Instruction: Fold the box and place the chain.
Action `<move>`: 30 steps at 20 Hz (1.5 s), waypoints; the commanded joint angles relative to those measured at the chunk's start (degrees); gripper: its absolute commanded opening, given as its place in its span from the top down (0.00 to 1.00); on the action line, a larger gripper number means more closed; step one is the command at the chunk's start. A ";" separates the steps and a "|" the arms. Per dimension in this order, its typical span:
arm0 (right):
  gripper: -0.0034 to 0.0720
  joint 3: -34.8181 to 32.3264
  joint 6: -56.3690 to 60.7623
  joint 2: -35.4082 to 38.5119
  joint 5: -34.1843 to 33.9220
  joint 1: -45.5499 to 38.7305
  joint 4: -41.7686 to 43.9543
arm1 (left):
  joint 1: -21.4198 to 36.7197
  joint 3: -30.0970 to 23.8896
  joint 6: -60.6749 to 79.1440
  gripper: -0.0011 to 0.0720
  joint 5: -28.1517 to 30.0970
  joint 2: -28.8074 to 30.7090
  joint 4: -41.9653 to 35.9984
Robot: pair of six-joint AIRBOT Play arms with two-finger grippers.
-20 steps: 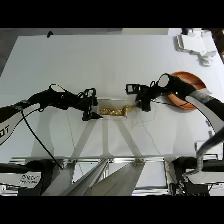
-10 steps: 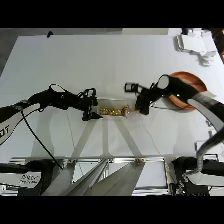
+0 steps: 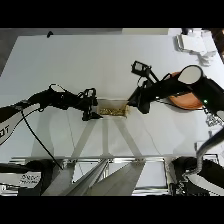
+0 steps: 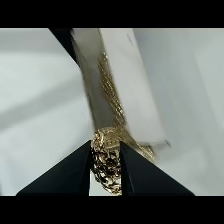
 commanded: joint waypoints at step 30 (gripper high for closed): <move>0.63 0.02 11.15 -10.12 -9.60 11.32 -5.88 | -0.02 0.04 0.02 0.47 -0.39 0.02 0.00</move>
